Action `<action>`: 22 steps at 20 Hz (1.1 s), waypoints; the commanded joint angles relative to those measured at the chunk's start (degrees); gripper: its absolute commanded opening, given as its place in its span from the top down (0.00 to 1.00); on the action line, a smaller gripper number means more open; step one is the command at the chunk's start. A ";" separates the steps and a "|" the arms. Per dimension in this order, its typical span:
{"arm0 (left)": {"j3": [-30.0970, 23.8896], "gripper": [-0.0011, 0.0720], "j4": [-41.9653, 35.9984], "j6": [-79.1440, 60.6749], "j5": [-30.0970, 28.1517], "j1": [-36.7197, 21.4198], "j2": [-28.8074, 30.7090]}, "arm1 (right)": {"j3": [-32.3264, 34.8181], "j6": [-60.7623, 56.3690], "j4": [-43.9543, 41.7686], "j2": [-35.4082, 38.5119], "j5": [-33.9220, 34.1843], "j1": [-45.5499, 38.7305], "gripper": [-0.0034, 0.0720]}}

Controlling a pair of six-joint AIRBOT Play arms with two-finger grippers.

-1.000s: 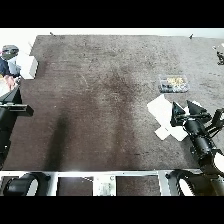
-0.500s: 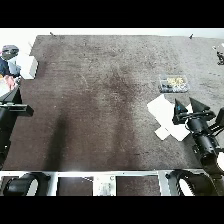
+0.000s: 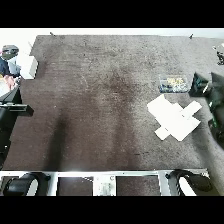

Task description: Fold the box and place the chain.

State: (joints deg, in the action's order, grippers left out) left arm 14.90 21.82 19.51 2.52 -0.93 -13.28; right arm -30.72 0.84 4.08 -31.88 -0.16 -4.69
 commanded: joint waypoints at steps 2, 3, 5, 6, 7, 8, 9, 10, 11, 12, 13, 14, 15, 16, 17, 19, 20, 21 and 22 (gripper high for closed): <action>-0.02 0.97 0.00 -0.02 0.00 0.04 0.00 | -12.50 -6.21 4.74 -18.08 -28.96 -17.94 0.26; -0.02 0.97 0.00 -0.02 0.00 0.04 0.00 | -15.89 -12.11 10.71 -22.53 -37.18 -23.17 0.26; -0.02 0.97 0.00 -0.02 0.00 0.04 0.00 | -23.82 -20.57 22.86 -31.23 -50.31 -31.34 0.26; -0.02 0.97 0.00 -0.02 0.00 0.04 0.00 | -28.17 -22.97 27.54 -35.39 -55.28 -34.16 0.26; -0.02 0.97 0.00 -0.02 -0.02 0.04 0.00 | -33.14 -25.18 32.68 -39.82 -59.78 -36.39 0.26; -0.02 0.97 0.00 -0.02 0.00 0.04 0.00 | -37.83 -26.84 37.20 -44.02 -64.08 -37.86 0.26; -0.02 0.97 0.00 -0.02 -0.02 0.04 0.00 | -43.15 -28.98 42.05 -48.68 -68.74 -38.88 0.26; -0.02 0.97 0.00 -0.02 -0.02 0.04 0.00 | -48.06 -30.23 46.03 -53.07 -73.61 -39.43 0.26; -0.02 0.97 0.00 -0.02 0.00 0.04 0.00 | -53.29 -31.12 49.51 -57.72 -79.01 -39.65 0.26; -0.02 0.97 0.00 -0.02 0.00 0.04 0.00 | -57.90 -32.06 52.02 -61.81 -83.36 -39.65 0.26; -0.02 0.97 0.00 -0.02 -0.02 0.04 0.00 | -62.12 -32.61 53.83 -65.70 -86.53 -39.58 0.26; -0.02 0.97 0.00 -0.02 -0.02 0.04 0.00 | -64.89 -32.54 54.80 -68.43 -87.06 -39.56 0.27; -0.02 0.97 0.00 -0.02 0.00 0.04 0.00 | -66.77 -31.47 54.93 -70.73 -86.66 -39.56 0.27; -0.02 0.97 0.00 -0.02 0.00 0.04 0.00 | -68.24 -30.42 55.39 -72.65 -86.40 -39.54 0.27; -0.02 0.97 0.00 -0.02 -0.02 0.04 0.00 | -69.70 -30.16 56.48 -74.66 -86.29 -39.54 0.27; -0.02 0.97 0.00 -0.02 0.00 0.04 0.00 | -72.30 -30.14 58.45 -78.05 -86.71 -39.19 0.27; -0.02 0.97 0.00 -0.02 -0.02 0.04 0.00 | -73.13 -29.00 58.75 -79.38 -87.03 -38.66 0.32; -0.02 0.97 0.00 -0.02 -0.02 0.04 0.00 | -73.68 -28.89 58.73 -80.39 -87.45 -37.99 0.32; -0.02 0.97 0.00 -0.02 0.00 0.04 0.00 | -74.10 -28.26 59.78 -81.22 -88.02 -36.92 0.32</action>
State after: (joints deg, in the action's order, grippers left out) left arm 14.90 21.80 19.51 2.52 -0.93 -13.26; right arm -101.89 -28.75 60.82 -109.16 -85.78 -42.98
